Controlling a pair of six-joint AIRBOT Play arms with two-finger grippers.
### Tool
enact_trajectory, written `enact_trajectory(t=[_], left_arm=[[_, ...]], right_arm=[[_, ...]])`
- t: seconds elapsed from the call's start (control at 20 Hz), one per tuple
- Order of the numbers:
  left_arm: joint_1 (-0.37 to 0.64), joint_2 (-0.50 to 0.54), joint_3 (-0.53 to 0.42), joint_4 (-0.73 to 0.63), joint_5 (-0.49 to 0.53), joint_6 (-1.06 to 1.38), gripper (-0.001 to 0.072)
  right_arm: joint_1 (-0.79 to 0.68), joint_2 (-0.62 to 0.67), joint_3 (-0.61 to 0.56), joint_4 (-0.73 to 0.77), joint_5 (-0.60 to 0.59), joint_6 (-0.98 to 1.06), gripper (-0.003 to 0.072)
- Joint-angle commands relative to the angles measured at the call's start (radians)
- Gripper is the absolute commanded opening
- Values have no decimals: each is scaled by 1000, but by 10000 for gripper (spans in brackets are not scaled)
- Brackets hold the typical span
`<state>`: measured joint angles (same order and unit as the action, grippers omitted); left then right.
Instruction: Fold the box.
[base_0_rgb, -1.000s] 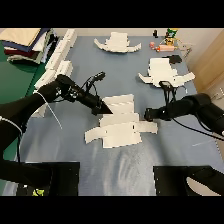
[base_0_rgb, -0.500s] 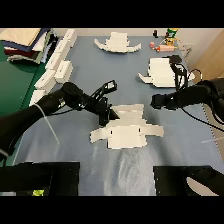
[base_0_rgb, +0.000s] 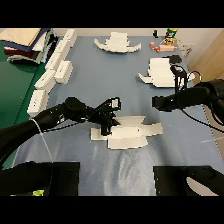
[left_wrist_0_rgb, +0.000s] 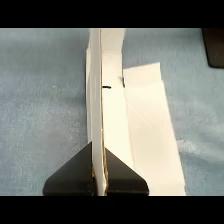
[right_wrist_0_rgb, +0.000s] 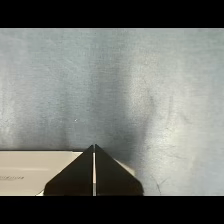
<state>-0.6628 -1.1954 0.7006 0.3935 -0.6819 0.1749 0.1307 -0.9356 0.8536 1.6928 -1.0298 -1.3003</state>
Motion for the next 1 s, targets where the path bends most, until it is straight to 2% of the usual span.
enact_trajectory(t=[0.0,0.55,0.75,0.95], left_arm=[[-10,-20,-10,2,20,14,13],[-6,-32,-10,3,14,-18,14],[78,-19,-10,1,-116,-6,14],[120,-13,-10,-13,-158,36,14]], right_arm=[[0,1,-2,13,-1,0,15],[0,1,-2,23,-6,-1,16],[0,1,-2,23,-26,-10,16],[0,1,-2,21,-24,-10,15]])
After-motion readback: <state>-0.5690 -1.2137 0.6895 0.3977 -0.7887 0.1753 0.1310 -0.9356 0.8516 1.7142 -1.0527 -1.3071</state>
